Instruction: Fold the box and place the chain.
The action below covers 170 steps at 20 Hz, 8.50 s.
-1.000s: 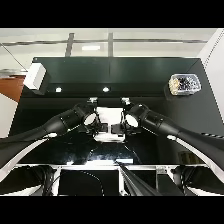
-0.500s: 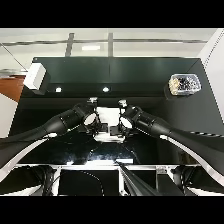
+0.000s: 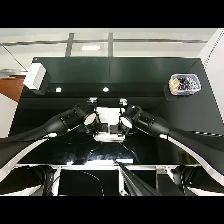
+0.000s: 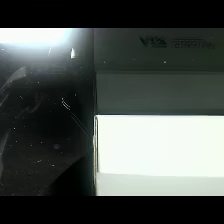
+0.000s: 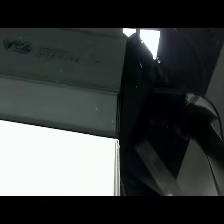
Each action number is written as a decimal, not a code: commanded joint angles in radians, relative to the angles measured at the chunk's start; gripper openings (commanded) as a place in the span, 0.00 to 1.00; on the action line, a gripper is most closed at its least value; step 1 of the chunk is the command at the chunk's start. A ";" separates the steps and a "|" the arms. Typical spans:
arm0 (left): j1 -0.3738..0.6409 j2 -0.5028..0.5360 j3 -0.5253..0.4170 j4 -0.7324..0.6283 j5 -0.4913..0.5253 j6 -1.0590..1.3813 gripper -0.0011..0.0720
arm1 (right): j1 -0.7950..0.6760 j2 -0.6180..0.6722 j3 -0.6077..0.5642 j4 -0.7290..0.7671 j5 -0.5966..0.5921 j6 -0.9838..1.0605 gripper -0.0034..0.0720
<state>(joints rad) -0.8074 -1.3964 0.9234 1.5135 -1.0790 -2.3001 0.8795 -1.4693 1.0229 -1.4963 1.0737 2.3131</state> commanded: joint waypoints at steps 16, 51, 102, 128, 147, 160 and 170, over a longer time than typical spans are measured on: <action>0.000 0.000 -0.001 0.000 0.000 0.000 0.05 | 0.000 -0.010 0.001 0.003 -0.004 0.014 0.11; 0.000 0.000 -0.001 -0.003 -0.001 0.000 0.05 | -0.135 0.418 0.001 -0.218 0.224 -0.142 0.84; 0.000 -0.001 -0.001 -0.003 0.004 0.000 0.05 | -1.133 -0.283 0.565 0.022 0.002 -0.394 0.10; 0.000 -0.001 -0.001 -0.003 0.021 0.000 0.05 | -0.941 0.472 0.653 0.407 0.436 -0.951 0.10; 0.000 -0.001 -0.001 -0.003 0.023 0.000 0.05 | -0.366 0.423 0.531 0.684 0.396 -1.029 0.10; 0.000 -0.001 -0.001 -0.003 0.023 0.000 0.05 | -0.292 0.293 0.218 0.617 0.236 -1.032 0.10; 0.000 -0.001 -0.001 -0.003 0.023 0.000 0.05 | -0.254 0.189 0.143 0.425 0.179 -0.974 0.10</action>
<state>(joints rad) -0.8078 -1.3964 0.9230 1.5097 -1.0554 -2.3005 0.6216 -1.2675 1.1774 -1.0065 1.2613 1.3155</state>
